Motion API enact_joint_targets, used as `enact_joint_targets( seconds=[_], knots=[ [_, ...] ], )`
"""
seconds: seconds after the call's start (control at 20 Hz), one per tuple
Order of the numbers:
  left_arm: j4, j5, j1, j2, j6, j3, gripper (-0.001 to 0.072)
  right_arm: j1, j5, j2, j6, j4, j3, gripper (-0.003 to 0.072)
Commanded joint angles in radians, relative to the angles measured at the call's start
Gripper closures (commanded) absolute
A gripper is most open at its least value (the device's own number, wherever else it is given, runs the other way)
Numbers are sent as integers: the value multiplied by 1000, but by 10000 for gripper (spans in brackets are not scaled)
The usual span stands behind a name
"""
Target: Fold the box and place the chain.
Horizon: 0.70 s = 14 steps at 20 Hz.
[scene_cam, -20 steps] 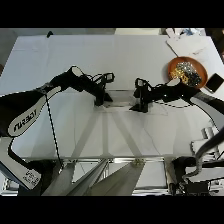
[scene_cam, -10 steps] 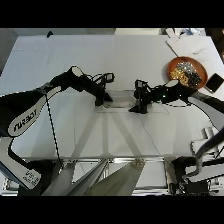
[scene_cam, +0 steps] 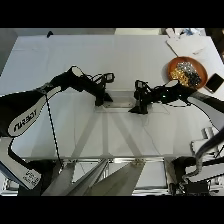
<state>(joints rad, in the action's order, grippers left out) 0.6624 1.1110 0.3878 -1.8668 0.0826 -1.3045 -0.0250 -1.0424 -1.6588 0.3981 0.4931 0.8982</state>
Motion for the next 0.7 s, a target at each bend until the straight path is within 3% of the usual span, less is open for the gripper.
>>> enact_joint_targets(
  seconds=[0.0, 0.3, 0.35, 0.4, 0.45, 0.65],
  knots=[
    [0, 0, 0, 0, 0, 0, 698, 0, -3, -1, 0, 0, 0, 34],
    [0, 0, 0, 0, 0, 0, 698, 0, 1, 0, 0, 2, 0, 47],
    [0, 0, 0, 0, 0, 0, 698, 0, 7, -1, 0, 3, 0, 94],
    [0, 0, 0, 0, 0, 0, 698, 0, 10, -1, 0, 6, 0, 225],
    [0, 0, 0, 0, 0, 0, 698, 0, 10, -1, 0, 8, 0, 301],
    [0, 0, 0, 0, 0, 0, 698, 0, 9, 0, 0, 7, 0, 275]
  ],
)
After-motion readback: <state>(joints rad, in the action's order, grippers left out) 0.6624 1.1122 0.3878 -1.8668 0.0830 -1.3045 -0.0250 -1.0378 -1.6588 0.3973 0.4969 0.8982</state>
